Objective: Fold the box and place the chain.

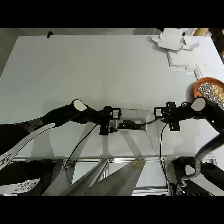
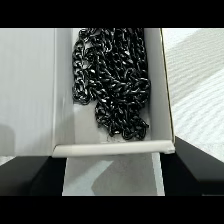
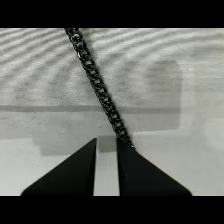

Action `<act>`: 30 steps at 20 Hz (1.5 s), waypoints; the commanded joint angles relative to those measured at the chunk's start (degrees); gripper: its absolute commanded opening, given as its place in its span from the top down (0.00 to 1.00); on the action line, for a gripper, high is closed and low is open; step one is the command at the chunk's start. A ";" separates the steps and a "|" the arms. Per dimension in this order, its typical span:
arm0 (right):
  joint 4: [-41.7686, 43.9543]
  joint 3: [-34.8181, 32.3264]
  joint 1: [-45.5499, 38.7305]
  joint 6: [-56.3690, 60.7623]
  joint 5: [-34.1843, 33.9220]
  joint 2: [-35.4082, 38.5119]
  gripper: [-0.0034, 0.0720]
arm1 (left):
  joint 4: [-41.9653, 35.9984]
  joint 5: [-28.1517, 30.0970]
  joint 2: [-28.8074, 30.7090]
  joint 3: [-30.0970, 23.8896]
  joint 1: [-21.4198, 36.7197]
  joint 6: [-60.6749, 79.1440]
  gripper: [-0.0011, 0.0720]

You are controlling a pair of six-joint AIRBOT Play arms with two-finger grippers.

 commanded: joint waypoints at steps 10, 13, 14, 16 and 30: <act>-0.04 -0.02 -0.04 -0.26 -4.48 -2.69 0.72 | 0.00 0.02 0.02 0.00 0.04 0.02 0.64; -0.20 -0.02 -0.04 -0.22 -4.22 -3.30 0.88 | 0.00 0.02 0.02 0.00 0.04 0.02 0.64; -0.20 -0.02 -0.02 -0.20 -3.67 -3.26 0.91 | 0.00 0.02 0.02 0.00 0.04 0.02 0.64; -0.20 -0.02 -0.02 0.07 -1.64 -2.69 0.91 | 0.00 0.02 0.02 0.00 0.04 0.02 0.64; 11.87 -0.02 9.51 6.08 6.56 17.66 0.93 | 0.00 0.02 0.02 0.00 0.04 0.02 0.64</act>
